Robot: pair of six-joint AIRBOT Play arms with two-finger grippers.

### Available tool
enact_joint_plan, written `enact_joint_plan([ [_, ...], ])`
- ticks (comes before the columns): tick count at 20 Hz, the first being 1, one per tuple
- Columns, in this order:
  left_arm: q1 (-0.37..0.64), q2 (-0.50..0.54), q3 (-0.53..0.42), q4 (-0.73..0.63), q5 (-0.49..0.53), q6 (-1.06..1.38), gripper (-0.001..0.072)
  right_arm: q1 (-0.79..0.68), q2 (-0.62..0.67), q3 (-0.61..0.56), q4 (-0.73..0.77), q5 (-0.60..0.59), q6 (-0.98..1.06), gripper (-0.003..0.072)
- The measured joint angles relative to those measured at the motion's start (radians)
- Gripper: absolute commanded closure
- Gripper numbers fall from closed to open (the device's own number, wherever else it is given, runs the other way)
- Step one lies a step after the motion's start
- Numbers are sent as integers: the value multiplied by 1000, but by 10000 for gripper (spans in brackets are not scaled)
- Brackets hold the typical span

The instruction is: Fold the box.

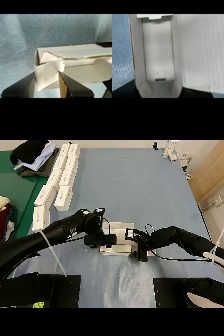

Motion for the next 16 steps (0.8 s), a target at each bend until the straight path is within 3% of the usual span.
enact_joint_plan([
  [6,-47,-135,117,89,-92,-51,307,0,0,0,0,0,0,165],
  [13,-67,-198,159,146,-143,-132,308,0,0,0,0,0,0,165],
  [14,-72,-203,161,153,-145,-138,348,0,0,0,0,0,0,165],
  [15,-80,-208,163,160,-145,-143,499,0,0,0,0,0,0,165],
  [16,-85,-211,163,171,-146,-145,594,0,0,0,0,0,0,165],
])
